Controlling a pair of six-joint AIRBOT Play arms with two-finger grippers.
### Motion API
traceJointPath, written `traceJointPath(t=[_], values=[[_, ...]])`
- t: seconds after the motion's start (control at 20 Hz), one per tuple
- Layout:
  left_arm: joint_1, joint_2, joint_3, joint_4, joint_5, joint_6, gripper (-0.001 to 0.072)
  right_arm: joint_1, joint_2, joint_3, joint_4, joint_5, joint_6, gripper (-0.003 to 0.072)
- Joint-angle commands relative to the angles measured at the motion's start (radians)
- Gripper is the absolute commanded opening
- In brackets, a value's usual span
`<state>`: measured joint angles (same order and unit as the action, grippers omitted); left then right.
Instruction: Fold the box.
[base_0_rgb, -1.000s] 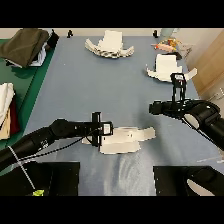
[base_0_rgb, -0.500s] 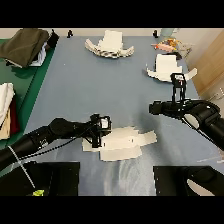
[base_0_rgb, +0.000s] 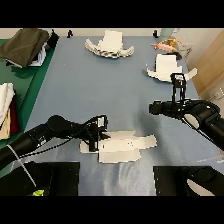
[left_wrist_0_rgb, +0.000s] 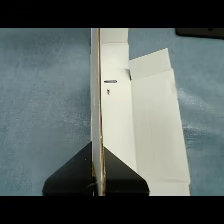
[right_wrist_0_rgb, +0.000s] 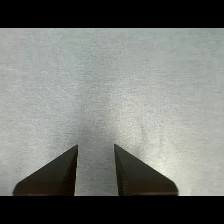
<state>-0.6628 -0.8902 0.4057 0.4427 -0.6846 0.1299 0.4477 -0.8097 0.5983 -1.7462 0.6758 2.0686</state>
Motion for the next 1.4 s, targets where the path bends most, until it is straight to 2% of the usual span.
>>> traceJointPath(t=[0.0,0.25,0.55,0.75,0.8,0.85,0.9,1.05,1.15,1.35], values=[[0.003,-0.003,-0.012,0.007,-0.068,-0.001,0.0015,0.0,0.0,0.0,0.001,0.001,0.0,0.034],[0.004,0.001,-0.01,0.007,-0.045,-0.014,0.0015,0.0,0.0,0.001,0.004,0.01,0.0,0.034],[0.004,0.002,0.042,0.014,-0.031,-0.015,0.0015,0.0,0.0,0.0,0.008,0.025,0.0,0.034],[0.003,-0.031,0.042,0.013,-0.033,-0.016,0.0015,0.0,0.0,0.001,0.029,0.04,0.0,0.034],[0.003,-0.045,0.042,0.013,-0.035,-0.016,0.0015,0.0,0.0,0.001,0.041,0.055,0.0,0.0324],[0.003,-0.059,0.042,0.013,-0.044,-0.016,0.0015,0.001,0.0,0.001,0.046,0.081,0.0,0.0192],[0.003,-0.071,0.042,0.014,-0.051,-0.015,0.0015,0.001,0.001,0.001,0.045,0.109,0.0,0.0109],[0.003,-0.076,0.042,0.013,-0.049,-0.016,0.0015,0.001,0.001,0.001,0.046,0.166,-0.001,0.0093],[0.003,-0.076,0.042,0.013,-0.06,-0.019,0.0015,0.002,0.001,0.001,0.071,0.183,-0.037,0.0004],[0.003,-0.076,0.042,0.014,-0.087,-0.075,0.0015,0.038,0.044,0.001,0.251,0.307,-0.178,0.0005]])
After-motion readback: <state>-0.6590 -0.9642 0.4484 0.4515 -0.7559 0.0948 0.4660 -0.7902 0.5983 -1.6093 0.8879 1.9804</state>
